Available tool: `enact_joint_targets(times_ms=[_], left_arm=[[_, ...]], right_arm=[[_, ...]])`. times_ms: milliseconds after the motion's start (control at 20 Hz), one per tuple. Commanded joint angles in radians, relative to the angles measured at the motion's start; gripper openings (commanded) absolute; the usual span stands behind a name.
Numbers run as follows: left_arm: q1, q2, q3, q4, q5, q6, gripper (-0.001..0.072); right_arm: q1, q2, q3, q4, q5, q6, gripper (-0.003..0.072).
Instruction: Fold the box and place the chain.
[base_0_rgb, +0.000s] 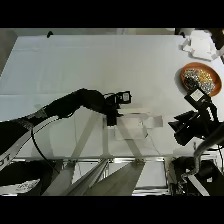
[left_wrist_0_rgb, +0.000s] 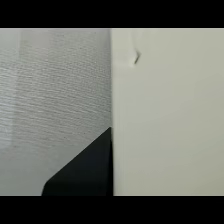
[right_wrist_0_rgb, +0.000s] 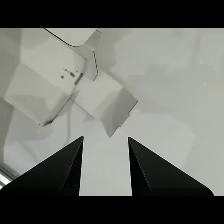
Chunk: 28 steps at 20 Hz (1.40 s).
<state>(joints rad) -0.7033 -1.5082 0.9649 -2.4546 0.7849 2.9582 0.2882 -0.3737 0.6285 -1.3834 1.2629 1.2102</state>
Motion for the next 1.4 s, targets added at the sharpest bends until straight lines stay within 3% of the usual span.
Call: enact_joint_targets(times_ms=[0,1350], left_arm=[[0.000,-0.018,0.009,-0.006,0.003,0.000,0.0000],[-0.003,-0.085,0.008,-0.043,-0.014,0.000,-0.0001]], right_arm=[[0.000,-0.001,0.000,0.000,-0.001,-0.004,0.0324],[0.000,-0.001,0.000,-0.030,0.001,-0.084,0.0324]])
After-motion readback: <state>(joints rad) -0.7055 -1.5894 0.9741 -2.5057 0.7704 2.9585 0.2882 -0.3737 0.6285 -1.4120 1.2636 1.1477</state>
